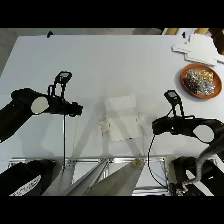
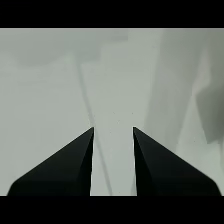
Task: Fold the box and place the chain.
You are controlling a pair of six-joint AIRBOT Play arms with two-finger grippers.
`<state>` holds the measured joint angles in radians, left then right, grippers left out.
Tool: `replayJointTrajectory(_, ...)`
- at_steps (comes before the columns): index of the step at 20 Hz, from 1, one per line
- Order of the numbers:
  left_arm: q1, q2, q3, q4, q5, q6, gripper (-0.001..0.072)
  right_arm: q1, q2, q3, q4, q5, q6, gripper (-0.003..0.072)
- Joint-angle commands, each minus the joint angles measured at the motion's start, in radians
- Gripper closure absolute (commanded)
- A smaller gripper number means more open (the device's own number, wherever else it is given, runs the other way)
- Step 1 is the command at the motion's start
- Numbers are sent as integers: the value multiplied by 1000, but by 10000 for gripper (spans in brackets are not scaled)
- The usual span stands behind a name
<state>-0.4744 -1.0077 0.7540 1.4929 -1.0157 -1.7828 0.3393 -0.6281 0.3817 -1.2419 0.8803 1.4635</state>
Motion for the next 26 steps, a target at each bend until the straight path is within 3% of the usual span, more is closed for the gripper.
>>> replayJointTrajectory(1, -1, -3, -1, 8, 52, 61, 436, 21, 2, -7, 7, -14, 3, 671)
replayJointTrajectory(3, -1, -17, -1, -34, 91, 146, 425, 21, 2, -7, 8, -12, 3, 671)
replayJointTrajectory(4, 4, -28, 0, -126, 128, 246, 365, 21, 2, -7, 9, -8, 4, 671)
replayJointTrajectory(6, 54, -76, 0, -436, 184, 484, 343, 21, 2, -7, 9, -2, 4, 671)
replayJointTrajectory(7, 105, -116, 0, -651, 176, 649, 270, 21, 2, -7, 9, -2, 4, 671)
replayJointTrajectory(9, 209, -209, 0, -1064, 49, 997, 132, 21, 2, -7, 9, -1, 3, 670)
replayJointTrajectory(11, 269, -298, 1, -1271, -130, 1207, 136, 21, 2, -7, 9, 0, 3, 670)
replayJointTrajectory(15, 251, -402, 3, -1165, -187, 1297, 136, 21, 2, -7, 8, 11, 3, 670)
replayJointTrajectory(17, 226, -442, 11, -1178, -208, 1341, 136, 21, 2, -7, 8, 21, 3, 670)
replayJointTrajectory(23, 115, -616, 274, -1030, -301, 1209, 136, 21, 2, -7, 8, 20, 3, 670)
replayJointTrajectory(26, 98, -670, 296, -1014, -330, 1198, 138, 21, 2, -7, 8, 21, 3, 670)
